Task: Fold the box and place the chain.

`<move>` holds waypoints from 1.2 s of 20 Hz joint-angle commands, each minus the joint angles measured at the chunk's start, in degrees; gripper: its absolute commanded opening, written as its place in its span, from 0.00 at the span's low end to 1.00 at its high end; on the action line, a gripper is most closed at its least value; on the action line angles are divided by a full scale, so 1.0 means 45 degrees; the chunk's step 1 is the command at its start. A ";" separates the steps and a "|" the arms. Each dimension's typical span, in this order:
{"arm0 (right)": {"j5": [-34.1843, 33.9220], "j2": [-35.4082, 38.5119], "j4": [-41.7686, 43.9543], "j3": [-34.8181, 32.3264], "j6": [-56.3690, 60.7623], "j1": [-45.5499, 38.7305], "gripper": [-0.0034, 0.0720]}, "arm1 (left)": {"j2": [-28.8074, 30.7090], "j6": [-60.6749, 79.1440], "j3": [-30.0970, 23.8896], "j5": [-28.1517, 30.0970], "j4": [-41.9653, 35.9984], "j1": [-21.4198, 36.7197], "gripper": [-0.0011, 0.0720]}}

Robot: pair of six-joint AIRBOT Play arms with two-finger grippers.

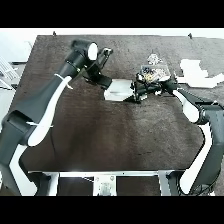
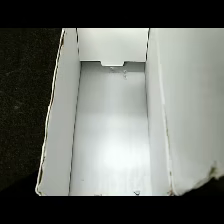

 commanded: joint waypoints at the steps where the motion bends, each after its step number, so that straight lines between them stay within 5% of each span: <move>1: 0.0000 0.0005 0.0005 0.0010 0.0000 0.0005 0.82 | 0.0359 0.6101 -0.0311 0.1020 -0.1778 0.1175 0.85; 7: 0.0000 0.0005 0.0005 0.0010 0.0000 0.0005 0.82 | 0.0175 1.5790 -0.3497 0.3308 -0.8655 0.4104 0.86; 8: 0.0000 0.0005 0.0005 0.0010 0.0000 0.0005 0.82 | 0.0053 1.7194 -0.3832 0.3487 -0.9199 0.4153 1.00; 17: 0.0000 0.0005 0.0000 0.0010 0.0000 0.0005 0.82 | -0.2064 2.1978 -0.4313 0.3978 -1.1633 0.4153 1.00; 24: 0.0000 0.0005 0.0000 0.0010 0.0000 0.0005 0.82 | -0.2195 2.1964 -0.4328 0.3672 -1.1710 0.4036 1.00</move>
